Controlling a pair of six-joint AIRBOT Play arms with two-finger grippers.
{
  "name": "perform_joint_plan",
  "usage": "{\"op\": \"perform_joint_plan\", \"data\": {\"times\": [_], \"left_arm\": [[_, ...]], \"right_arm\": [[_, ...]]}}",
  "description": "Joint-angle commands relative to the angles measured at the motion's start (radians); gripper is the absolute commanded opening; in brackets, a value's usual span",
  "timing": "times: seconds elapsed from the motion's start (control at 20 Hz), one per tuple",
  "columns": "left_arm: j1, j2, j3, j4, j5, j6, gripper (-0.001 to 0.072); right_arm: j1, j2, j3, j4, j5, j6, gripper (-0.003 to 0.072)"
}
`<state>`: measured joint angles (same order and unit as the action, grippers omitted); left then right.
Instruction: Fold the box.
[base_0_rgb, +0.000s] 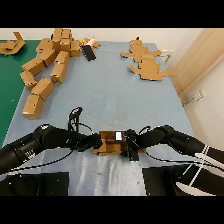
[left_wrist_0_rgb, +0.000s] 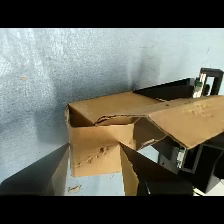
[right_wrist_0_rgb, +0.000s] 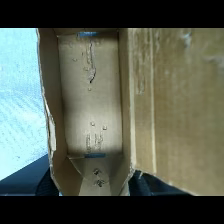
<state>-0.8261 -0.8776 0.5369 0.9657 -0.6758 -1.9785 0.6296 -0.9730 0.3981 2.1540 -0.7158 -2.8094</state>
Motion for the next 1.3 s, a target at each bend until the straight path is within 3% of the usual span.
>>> {"op": "perform_joint_plan", "data": {"times": [0.0, 0.2, 0.4, 0.65, 0.75, 1.25], "left_arm": [[-0.004, -0.016, 0.003, 0.001, -0.012, -0.003, 0.0482], [-0.031, -0.098, 0.053, 0.032, -0.055, -0.043, 0.0482], [-0.109, -0.173, 0.151, 0.274, -0.111, -0.298, 0.0482], [-0.165, -0.265, 0.252, 0.41, -0.193, -0.473, 0.0482], [-0.185, -0.309, 0.28, 0.431, -0.234, -0.484, 0.0481], [-0.216, -0.363, 0.289, 0.431, -0.198, -0.529, 0.048]], "right_arm": [[0.0, 0.0, 0.0, 0.0, 0.0, 0.0, 0.0464], [0.0, 0.0, 0.0, 0.0, 0.0, 0.0, 0.0464], [0.0, 0.0, -0.001, 0.0, 0.0, 0.0, 0.0464], [0.0, 0.0, 0.0, 0.0, 0.0, 0.0, 0.0464], [0.0, 0.0, -0.001, 0.0, 0.0, 0.0, 0.0464], [0.0, 0.0, -0.001, 0.0, 0.0, 0.0, 0.0464]]}}
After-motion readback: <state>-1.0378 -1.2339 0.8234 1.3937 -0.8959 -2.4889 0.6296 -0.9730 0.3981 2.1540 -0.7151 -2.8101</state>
